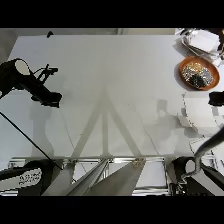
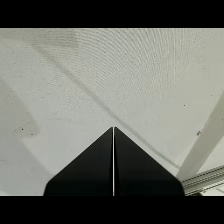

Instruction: Fold the box and place the chain.

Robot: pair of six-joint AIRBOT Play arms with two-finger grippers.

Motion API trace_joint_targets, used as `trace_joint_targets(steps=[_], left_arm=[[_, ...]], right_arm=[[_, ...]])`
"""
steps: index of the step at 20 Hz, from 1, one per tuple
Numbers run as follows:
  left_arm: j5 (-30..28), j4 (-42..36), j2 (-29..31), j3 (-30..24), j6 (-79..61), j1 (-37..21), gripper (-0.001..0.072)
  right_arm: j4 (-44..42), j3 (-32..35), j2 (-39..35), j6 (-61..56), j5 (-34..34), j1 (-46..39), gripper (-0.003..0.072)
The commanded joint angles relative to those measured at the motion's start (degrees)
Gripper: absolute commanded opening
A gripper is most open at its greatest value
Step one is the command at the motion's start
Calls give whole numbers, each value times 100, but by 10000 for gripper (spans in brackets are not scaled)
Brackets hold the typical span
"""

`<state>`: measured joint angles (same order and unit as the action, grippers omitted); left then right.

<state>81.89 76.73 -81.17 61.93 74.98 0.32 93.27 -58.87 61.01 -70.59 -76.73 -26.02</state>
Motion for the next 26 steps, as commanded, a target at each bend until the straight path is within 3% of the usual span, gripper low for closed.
trace_joint_targets(steps=[1,2,12,18,21,23,24,25,26], left_arm=[[-2,2,-2,-2,0,4,12],[-2,0,-2,-2,0,4,12],[-2,2,-2,-2,0,4,12],[-2,2,-2,-2,0,4,12],[-2,2,-2,-2,0,4,12],[-2,2,-2,-2,0,4,12],[-2,2,-2,-2,0,4,12],[-2,2,-2,-2,0,4,12],[-2,2,-2,-2,0,4,12]], right_arm=[[337,-11,219,188,535,-734,604],[452,-11,328,138,649,-874,644],[2168,-11,1447,28,1512,-1167,643],[2490,-11,1904,-149,1707,-1167,637],[2531,-11,2153,-162,1541,-1167,504],[2555,-11,2256,-262,1451,-1167,495],[2553,-11,2288,-319,1399,-1167,438],[2546,-11,2315,-337,1298,-1167,428],[2542,-11,2319,-352,1239,-1167,294]])
